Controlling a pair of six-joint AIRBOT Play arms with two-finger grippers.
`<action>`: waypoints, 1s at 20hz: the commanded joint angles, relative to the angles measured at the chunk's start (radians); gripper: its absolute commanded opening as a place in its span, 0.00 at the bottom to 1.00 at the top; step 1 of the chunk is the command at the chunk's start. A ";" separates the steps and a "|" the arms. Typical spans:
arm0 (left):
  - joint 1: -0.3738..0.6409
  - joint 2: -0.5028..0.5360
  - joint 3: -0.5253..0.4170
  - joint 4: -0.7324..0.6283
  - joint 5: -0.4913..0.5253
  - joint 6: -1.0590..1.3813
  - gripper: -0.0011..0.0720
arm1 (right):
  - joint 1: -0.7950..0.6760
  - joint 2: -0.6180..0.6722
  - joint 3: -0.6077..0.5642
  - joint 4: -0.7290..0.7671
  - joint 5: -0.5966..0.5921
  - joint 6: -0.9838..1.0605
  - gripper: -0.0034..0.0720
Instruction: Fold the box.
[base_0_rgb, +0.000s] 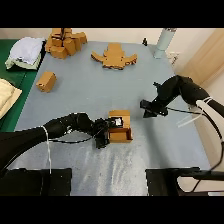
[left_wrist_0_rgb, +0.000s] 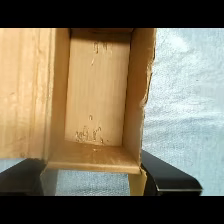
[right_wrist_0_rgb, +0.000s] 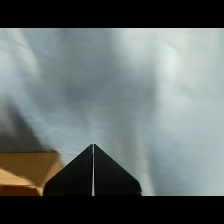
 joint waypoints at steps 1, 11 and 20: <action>0.000 -0.001 0.000 0.000 0.000 0.000 0.53 | -0.193 -0.195 0.081 0.535 0.006 -0.352 0.05; 0.000 -0.001 0.000 0.000 0.000 0.000 0.53 | -0.014 -0.391 0.142 0.705 -0.257 -0.687 0.05; 0.000 -0.001 0.000 0.000 0.000 0.000 0.53 | 0.124 -0.071 -0.131 0.644 -0.213 -0.793 0.05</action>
